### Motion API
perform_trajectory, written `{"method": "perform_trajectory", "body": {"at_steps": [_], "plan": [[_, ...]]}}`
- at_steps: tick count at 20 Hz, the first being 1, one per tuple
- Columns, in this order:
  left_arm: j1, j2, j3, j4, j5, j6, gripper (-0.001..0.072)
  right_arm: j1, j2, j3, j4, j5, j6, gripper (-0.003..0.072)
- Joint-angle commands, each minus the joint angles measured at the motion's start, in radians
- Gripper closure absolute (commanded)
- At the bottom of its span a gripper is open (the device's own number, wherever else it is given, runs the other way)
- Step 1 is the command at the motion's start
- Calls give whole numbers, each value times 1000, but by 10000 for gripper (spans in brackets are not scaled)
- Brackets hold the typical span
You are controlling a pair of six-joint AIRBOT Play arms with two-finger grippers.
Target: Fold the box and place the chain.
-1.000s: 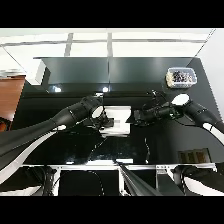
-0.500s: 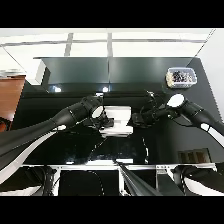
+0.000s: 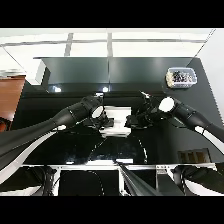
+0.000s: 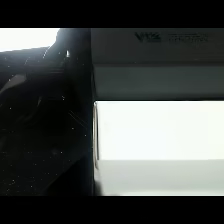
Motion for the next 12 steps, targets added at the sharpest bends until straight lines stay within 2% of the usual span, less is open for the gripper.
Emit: {"method": "perform_trajectory", "body": {"at_steps": [1,3,5,8,12], "plan": [[1,0,0,0,1,0,683,58,-2,48,-154,-24,179,321],[1,0,0,0,1,0,683,94,-17,84,-251,-8,302,321],[1,0,0,0,1,0,683,126,-46,127,-293,45,396,451],[1,0,0,0,5,0,683,200,-82,189,-440,79,537,448],[1,0,0,1,5,0,683,267,-146,271,-565,167,676,448]]}}
